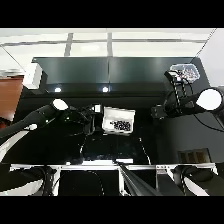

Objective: Fold the box and place the chain.

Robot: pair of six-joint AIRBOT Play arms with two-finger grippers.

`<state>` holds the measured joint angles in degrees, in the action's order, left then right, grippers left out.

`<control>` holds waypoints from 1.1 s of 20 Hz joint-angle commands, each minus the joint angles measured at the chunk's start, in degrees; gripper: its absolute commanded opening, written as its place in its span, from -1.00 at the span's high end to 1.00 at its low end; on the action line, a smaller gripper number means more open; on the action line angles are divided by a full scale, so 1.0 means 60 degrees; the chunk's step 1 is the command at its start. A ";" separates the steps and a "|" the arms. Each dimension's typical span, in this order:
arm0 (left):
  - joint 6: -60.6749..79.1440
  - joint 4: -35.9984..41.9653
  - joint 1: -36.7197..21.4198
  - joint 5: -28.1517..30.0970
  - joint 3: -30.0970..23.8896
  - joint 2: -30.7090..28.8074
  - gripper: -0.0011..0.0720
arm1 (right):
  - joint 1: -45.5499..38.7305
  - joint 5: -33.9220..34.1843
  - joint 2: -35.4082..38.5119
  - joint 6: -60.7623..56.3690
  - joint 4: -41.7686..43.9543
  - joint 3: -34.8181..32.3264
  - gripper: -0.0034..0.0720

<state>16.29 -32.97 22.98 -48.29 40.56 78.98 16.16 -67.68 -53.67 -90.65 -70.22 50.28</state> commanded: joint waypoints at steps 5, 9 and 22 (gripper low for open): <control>0.0816 0.0055 0.0142 0.0222 0.0142 0.0138 -0.96 | 0.0007 0.0004 0.0000 0.0000 0.0022 0.0000 0.05; 0.0878 0.0153 0.0182 0.0171 0.0346 0.0273 -0.95 | 0.0007 0.0004 0.0004 0.0000 0.0022 -0.0004 0.05; 0.1249 0.0390 0.0455 -0.0270 0.0346 0.0295 -0.54 | 0.0007 0.0047 0.0000 0.0000 0.0022 0.0000 0.05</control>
